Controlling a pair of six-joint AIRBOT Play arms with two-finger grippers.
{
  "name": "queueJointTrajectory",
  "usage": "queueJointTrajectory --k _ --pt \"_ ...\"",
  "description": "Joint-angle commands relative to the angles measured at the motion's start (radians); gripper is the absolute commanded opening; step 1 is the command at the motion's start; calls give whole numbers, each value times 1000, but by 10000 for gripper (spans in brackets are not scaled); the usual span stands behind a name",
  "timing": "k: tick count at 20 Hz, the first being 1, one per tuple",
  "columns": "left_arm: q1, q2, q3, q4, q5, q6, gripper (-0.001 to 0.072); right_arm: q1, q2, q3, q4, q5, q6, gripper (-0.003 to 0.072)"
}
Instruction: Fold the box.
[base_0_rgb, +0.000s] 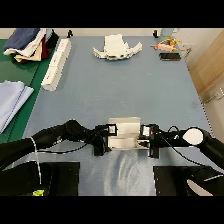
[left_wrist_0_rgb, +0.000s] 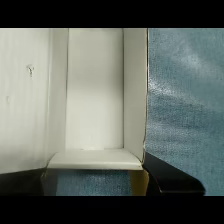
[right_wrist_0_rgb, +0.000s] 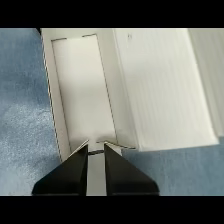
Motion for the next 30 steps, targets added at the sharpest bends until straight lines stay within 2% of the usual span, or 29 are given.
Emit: queueJointTrajectory --k 1,2,3,4,5,8,11,12,14,15,16,17,21,22,24,26,30 --pt "0 1 1 -1 0 -1 473 42 -39 0 40 -50 -17 151" --pt "0 1 1 -1 0 -1 473 48 -48 0 40 -56 -17 164" --pt "0 1 1 -1 0 -1 473 50 -56 -1 40 -57 -17 273" --pt "0 1 1 -1 0 0 473 50 -62 0 40 -57 -17 493" --pt "0 1 1 -1 0 -1 473 50 -61 0 37 -57 -17 598" --pt "0 1 1 -1 0 -1 473 49 -60 1 5 -56 29 595" --pt "0 1 1 -1 0 -1 473 49 -41 17 -100 -31 288 581" --pt "0 1 1 -1 0 0 473 49 -25 26 -156 -13 395 547" --pt "0 1 1 -1 0 -1 473 49 12 44 -301 45 639 329" --pt "0 1 1 0 0 -1 473 49 31 58 -392 90 776 180" --pt "0 1 1 -1 0 0 473 49 48 74 -475 138 899 73" --pt "0 1 1 -1 0 0 473 49 69 98 -555 195 1013 6" --pt "0 1 1 -1 0 -1 473 36 132 182 -969 333 1641 5" --pt "0 1 1 -1 0 -1 473 13 130 184 -1023 377 1779 4" --pt "0 1 1 -1 0 -1 473 -52 97 166 -970 423 1862 5" --pt "0 1 1 -1 0 0 473 -104 41 133 -807 397 1860 4" --pt "0 1 1 -1 0 -1 473 -108 -82 98 -518 289 1690 4"
